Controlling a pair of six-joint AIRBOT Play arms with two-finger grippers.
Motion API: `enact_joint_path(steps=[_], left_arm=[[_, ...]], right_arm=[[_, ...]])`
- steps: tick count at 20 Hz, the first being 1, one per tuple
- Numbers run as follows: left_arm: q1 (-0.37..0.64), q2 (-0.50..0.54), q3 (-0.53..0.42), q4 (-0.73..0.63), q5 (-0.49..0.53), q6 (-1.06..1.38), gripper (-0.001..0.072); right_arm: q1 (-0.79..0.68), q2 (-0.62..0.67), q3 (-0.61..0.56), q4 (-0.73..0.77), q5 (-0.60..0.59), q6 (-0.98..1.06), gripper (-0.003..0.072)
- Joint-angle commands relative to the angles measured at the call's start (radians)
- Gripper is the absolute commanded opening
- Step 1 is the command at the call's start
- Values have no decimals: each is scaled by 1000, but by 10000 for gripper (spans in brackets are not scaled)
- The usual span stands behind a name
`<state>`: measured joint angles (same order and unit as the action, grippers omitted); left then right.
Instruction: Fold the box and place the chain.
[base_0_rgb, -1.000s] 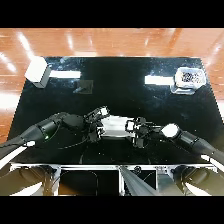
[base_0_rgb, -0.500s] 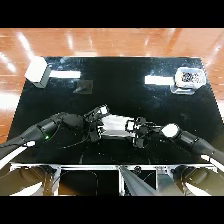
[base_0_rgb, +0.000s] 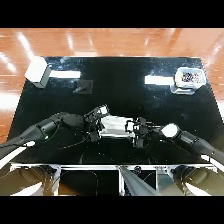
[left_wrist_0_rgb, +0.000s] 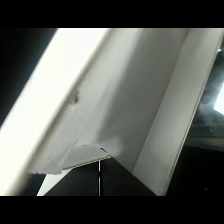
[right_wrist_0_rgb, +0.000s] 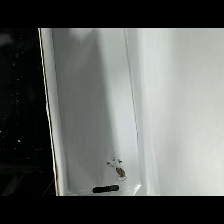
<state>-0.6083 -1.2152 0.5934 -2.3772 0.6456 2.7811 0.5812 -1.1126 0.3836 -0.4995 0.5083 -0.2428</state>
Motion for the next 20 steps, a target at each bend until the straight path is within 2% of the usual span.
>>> enact_joint_path(steps=[1, 5, 7, 9, 12, 14, 18, 20], left_arm=[[17, 27, 1, 73, 35, -112, 16], [90, 134, 0, 213, 48, -277, 16], [155, 190, 0, 264, 97, -370, 17], [241, 216, -1, 302, 191, -497, 17], [385, 207, -2, 303, 387, -595, 19], [472, 202, -2, 303, 454, -652, 19], [633, 172, -2, 193, 408, -772, 19], [653, 137, -2, 161, 401, -774, 18]], right_arm=[[0, 0, 0, -3, -3, 3, 494], [0, 0, 0, -4, 1, 3, 495], [0, 0, 0, -10, 4, 3, 495], [0, 0, 0, -11, 4, 3, 494], [0, 0, 0, -10, 4, 3, 495], [0, 0, 0, -10, 4, 3, 494], [0, 0, 0, -11, 4, 3, 495], [0, 0, 0, -11, 4, 3, 495]])
